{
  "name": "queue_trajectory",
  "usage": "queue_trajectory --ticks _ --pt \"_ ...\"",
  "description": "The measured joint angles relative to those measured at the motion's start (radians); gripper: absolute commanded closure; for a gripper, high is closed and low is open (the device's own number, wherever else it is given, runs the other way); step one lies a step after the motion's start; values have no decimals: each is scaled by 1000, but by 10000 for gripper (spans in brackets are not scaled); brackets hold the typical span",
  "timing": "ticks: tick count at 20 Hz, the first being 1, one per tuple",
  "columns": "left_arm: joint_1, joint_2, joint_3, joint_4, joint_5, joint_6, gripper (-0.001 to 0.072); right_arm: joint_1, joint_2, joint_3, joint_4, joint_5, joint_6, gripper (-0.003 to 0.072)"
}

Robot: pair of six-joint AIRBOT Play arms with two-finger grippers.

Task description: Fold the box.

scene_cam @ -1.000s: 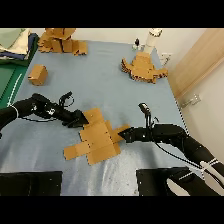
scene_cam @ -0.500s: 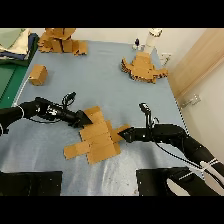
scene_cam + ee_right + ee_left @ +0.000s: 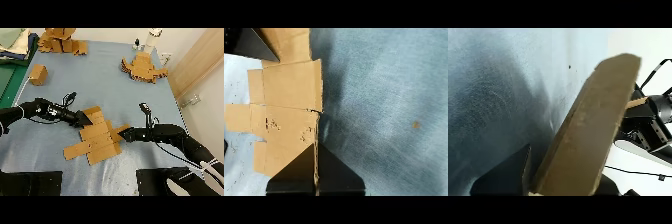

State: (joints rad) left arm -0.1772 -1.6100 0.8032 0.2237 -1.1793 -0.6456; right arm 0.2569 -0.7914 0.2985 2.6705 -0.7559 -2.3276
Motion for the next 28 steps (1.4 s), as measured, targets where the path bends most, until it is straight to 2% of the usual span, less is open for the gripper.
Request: queue_trajectory --ticks 7,17,18,19,22,23,24,25,27,28 --pt "38 0 0 -27 -18 30 485 0 0 0 0 1 0 684" --pt "34 0 0 -25 -76 57 487 0 0 0 0 14 7 684" --pt "34 0 0 -23 -79 59 607 0 0 0 0 14 7 684" --pt "34 0 0 -21 -82 63 695 0 0 0 0 15 7 683" --pt "34 0 0 -18 -88 85 697 0 0 0 -1 15 7 679" --pt "34 0 0 -18 -88 93 697 0 0 0 -1 15 7 615" --pt "34 0 0 -18 -91 100 698 0 0 0 -3 15 8 459" --pt "34 0 1 -14 -94 109 698 0 0 0 -5 15 11 385" --pt "34 3 10 -14 -105 136 698 -11 0 10 -24 16 44 388" --pt "32 8 15 -14 -111 154 698 -23 0 22 -56 19 79 439"
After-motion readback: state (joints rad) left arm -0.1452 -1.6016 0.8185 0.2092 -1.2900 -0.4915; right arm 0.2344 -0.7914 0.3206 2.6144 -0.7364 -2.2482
